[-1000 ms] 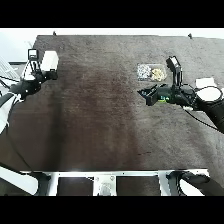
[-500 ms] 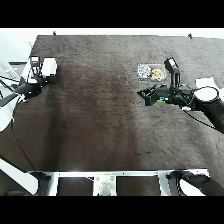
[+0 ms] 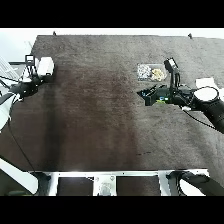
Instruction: Fold the box and place the chain.
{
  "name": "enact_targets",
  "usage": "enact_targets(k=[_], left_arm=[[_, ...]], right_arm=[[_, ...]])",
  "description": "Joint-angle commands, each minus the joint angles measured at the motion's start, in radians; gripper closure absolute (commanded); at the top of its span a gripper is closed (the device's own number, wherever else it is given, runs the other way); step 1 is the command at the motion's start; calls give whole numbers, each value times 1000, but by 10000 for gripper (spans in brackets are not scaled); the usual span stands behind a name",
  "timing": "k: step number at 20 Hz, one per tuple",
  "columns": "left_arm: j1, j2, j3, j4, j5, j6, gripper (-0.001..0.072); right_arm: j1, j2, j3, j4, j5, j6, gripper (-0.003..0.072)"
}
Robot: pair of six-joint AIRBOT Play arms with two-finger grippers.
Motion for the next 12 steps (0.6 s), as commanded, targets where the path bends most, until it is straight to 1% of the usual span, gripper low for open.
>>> enact_targets(k=[1,4,7,12], left_arm=[[3,0,49,-26,-29,2,691],[3,-8,77,-73,-19,-11,691],[3,-39,79,-74,-31,-29,691],[3,-44,93,-69,-30,-49,691]], right_arm=[[0,-1,0,0,0,0,676],[1,-1,0,1,0,0,676],[0,-1,0,1,0,0,676],[1,-1,0,1,0,0,676]])
